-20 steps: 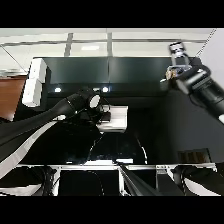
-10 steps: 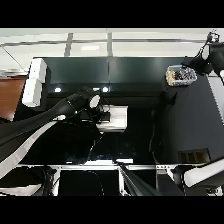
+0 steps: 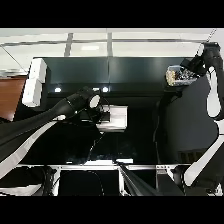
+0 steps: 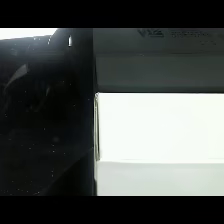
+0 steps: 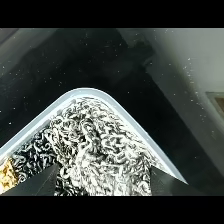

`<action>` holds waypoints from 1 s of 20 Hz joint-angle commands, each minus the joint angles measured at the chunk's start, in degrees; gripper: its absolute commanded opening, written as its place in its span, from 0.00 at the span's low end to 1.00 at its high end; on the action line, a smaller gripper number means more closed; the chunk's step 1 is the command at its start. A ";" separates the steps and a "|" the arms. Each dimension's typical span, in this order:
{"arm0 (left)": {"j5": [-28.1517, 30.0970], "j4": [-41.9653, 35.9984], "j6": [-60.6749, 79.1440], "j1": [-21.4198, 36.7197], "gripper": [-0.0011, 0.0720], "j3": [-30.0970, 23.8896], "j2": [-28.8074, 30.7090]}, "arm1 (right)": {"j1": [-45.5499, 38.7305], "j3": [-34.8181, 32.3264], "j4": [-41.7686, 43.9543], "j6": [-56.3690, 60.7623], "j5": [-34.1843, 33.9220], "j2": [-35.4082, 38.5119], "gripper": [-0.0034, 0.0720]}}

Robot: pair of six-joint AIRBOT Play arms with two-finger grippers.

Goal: Fold the box and place the chain.

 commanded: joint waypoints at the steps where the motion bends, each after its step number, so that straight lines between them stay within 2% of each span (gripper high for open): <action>1: -0.11 -0.07 0.02 0.04 0.05 -0.02 -0.04 | -0.17 0.59 0.59 0.70 0.55 -1.92 0.84; 2: -0.11 -0.07 0.02 0.04 0.05 -0.02 -0.04 | -0.17 0.55 1.27 0.52 0.55 -1.95 0.63; 3: -0.11 -0.07 0.02 0.04 0.05 -0.02 -0.04 | -0.17 0.55 3.02 -1.29 0.44 -1.68 0.27; 4: -0.09 -0.07 0.02 0.04 0.05 -0.02 -0.04 | -0.17 0.55 4.17 -4.22 0.72 -0.92 0.06; 7: -0.07 -0.24 0.02 0.02 0.05 -0.02 -0.04 | 0.00 0.55 2.03 -9.05 2.56 4.50 0.07; 11: -0.07 -0.28 0.00 0.00 0.05 -0.02 -0.04 | 0.26 -0.20 3.54 -18.86 5.16 17.33 0.06; 14: -0.07 -1.22 0.02 0.02 0.05 -0.02 -0.04 | 0.37 -2.29 11.30 -26.67 6.25 28.46 0.06; 20: 0.00 -1.16 0.02 0.04 0.05 -0.02 -0.04 | 0.37 -2.27 28.06 -30.38 7.63 45.11 0.06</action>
